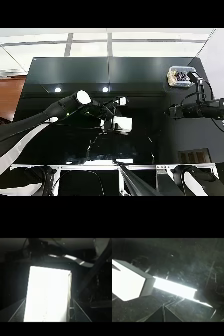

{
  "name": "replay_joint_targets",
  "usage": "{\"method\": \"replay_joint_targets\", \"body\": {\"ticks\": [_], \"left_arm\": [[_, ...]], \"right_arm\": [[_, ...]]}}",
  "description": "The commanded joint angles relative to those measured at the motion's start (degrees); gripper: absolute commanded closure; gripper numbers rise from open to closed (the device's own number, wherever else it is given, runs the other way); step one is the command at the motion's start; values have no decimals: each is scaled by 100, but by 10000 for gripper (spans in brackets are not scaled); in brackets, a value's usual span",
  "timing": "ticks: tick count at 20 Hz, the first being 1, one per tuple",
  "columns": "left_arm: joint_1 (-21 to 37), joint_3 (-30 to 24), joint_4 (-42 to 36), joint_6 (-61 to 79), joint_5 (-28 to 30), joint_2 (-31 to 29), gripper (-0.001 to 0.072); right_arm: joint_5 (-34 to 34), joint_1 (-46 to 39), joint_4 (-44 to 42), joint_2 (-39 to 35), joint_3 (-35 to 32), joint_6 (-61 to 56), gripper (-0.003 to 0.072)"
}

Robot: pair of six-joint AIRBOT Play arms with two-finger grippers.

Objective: Fold the box and place the chain.

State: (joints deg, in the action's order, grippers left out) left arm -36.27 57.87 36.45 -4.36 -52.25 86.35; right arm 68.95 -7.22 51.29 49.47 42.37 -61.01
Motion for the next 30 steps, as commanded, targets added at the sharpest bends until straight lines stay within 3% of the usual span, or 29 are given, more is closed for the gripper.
{"method": "replay_joint_targets", "body": {"ticks": [1,5,8,9,11,12,16,21,24,27,30], "left_arm": [[-4,4,271,28,-70,4,-7],[-13,2,796,136,37,13,-7],[-175,4,1121,-289,568,109,15],[-229,9,1134,-308,575,109,67],[-181,232,1349,-1349,575,105,384],[-37,455,1749,-2288,584,105,417],[1305,1370,2914,-4374,415,105,415],[3722,2063,2975,-5796,656,214,415],[4857,2542,3036,-5971,452,599,407],[5477,3314,3366,-6083,455,1204,392],[5626,4028,3368,-6096,402,1971,392]], "right_arm": [[-7,-2,-2,-4,-2,0,672],[-72,-2,-4,-4,-2,0,672],[-153,-2,-7,-4,-2,-2,672],[-166,-2,-7,-4,-2,-2,672],[-170,-2,-7,-4,-2,-2,672],[-197,-2,-7,-4,-2,-2,672],[-518,-2,-28,-4,-2,-7,672],[-693,-2,-46,-2,-2,-15,672],[-776,-2,-46,-2,-2,-140,672],[-898,-2,-44,-2,-2,-203,672],[-1180,-2,-46,-2,-2,-269,672]]}}
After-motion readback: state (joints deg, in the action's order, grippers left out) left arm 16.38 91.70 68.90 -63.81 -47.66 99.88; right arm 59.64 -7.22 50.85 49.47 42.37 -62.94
